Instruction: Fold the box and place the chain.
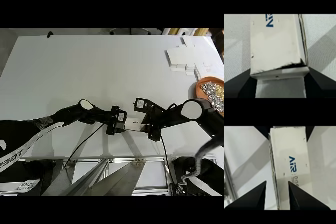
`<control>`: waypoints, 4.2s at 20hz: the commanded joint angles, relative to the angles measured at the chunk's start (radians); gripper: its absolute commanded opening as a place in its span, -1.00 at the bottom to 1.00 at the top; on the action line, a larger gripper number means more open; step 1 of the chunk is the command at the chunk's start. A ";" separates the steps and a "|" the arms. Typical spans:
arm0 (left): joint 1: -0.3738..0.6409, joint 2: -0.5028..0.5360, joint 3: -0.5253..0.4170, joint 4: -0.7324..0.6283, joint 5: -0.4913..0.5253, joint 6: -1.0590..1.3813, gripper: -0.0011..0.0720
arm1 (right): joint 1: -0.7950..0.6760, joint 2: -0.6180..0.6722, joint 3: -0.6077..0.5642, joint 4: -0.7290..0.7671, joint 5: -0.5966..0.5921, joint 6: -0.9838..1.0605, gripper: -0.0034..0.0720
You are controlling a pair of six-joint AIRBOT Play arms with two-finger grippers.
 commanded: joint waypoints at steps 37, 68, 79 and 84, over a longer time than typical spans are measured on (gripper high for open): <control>0.000 0.000 0.000 -0.001 0.003 -0.002 -0.78 | 0.000 0.069 -0.035 -0.046 -0.036 0.169 -0.86; 0.171 0.227 0.000 0.127 -0.012 -0.483 -0.78 | 0.000 0.138 -0.006 -0.555 0.138 1.198 -0.86; 0.771 0.549 -0.001 1.143 -0.166 -1.811 -0.72 | 0.000 0.138 -0.006 -0.555 0.138 1.198 -0.86; 0.905 0.549 -0.001 1.170 -0.212 -1.850 -0.71 | 0.000 0.138 -0.006 -0.555 0.138 1.198 -0.86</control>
